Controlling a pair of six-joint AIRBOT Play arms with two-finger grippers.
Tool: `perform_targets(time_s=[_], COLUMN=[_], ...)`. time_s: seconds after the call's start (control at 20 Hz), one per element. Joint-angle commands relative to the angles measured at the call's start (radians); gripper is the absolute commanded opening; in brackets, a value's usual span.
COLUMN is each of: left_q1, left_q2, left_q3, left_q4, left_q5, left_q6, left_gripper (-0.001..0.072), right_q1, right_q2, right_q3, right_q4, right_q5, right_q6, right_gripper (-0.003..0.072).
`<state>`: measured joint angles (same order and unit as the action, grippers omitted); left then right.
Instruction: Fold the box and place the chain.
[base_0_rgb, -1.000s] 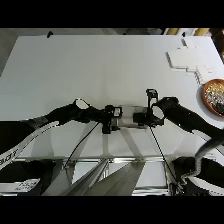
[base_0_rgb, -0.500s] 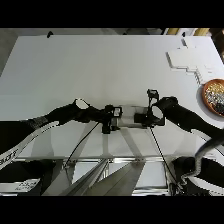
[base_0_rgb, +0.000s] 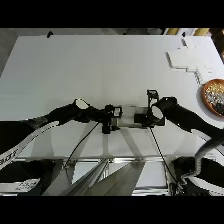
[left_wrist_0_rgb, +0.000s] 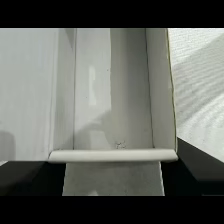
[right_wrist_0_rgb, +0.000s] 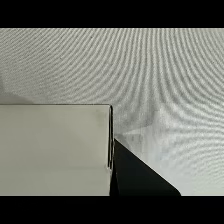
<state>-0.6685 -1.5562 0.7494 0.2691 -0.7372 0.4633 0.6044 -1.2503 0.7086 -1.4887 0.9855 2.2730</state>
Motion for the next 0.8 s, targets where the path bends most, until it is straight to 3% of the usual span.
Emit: perform_targets(time_s=[0.0,0.1,0.2,0.35,0.5,0.55,0.75], left_q1=[0.0,0.0,0.0,0.0,0.0,0.0,0.0], left_q2=[0.0,0.0,0.0,0.0,0.0,0.0,0.0], left_q3=[0.0,0.0,0.0,0.0,0.0,0.0,0.0], left_q4=[0.0,0.0,0.0,0.0,0.0,0.0,0.0], left_q5=[0.0,0.0,0.0,0.0,-0.001,0.0,0.0], left_q6=[0.001,0.001,0.001,0.001,0.001,0.001,0.001], left_gripper=[0.0311,0.0311,0.0311,0.0311,0.0311,0.0311,0.0311], right_q1=[0.001,0.001,0.001,0.001,-0.053,-0.097,-0.459], right_q2=[0.018,0.043,0.082,0.185,0.368,0.422,0.499], right_q3=[0.001,0.001,0.001,0.003,0.048,0.071,0.158], right_q4=[-0.003,-0.023,-0.047,-0.09,-0.146,-0.188,-0.3], right_q5=[0.026,0.065,0.118,0.208,0.243,0.243,0.247], right_q6=[-0.088,-0.145,-0.229,-0.289,-0.343,-0.36,-0.552], right_gripper=[0.02,0.0351,0.0452,0.0452,0.0432,0.0392,0.0392])
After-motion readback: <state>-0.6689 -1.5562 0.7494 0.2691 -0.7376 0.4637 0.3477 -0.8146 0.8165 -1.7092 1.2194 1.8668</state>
